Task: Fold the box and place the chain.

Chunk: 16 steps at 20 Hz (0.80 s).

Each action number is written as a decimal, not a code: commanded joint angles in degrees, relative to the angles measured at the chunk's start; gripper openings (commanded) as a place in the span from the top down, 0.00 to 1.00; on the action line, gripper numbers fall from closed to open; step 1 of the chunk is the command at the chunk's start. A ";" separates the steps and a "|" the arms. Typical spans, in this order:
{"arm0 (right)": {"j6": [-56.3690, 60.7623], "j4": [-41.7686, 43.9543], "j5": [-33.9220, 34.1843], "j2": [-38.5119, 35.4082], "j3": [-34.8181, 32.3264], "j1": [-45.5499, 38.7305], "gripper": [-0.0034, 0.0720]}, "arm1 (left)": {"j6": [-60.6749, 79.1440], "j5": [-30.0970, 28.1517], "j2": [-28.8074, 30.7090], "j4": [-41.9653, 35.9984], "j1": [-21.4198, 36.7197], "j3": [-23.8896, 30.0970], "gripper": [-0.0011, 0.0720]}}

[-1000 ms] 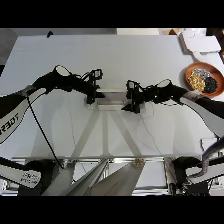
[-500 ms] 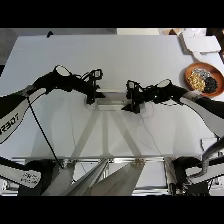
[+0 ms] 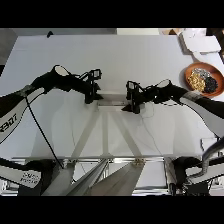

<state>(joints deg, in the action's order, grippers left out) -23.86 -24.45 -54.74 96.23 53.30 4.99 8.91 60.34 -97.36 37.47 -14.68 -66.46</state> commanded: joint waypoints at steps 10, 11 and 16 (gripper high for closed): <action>-0.02 0.04 0.04 0.04 -0.02 0.04 0.38 | -16.72 18.60 12.17 19.02 3.85 -0.02 0.97; -0.02 0.04 0.07 0.04 -0.02 0.04 0.38 | -16.90 20.20 12.17 17.25 2.86 -0.02 0.98; -0.02 0.04 0.07 0.04 -0.02 0.04 0.38 | -16.94 15.06 11.13 9.49 -4.26 0.42 0.98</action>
<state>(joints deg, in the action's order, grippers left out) -23.92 -24.43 -54.68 96.23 53.30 4.99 -6.66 77.69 -85.91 49.76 -15.75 -66.17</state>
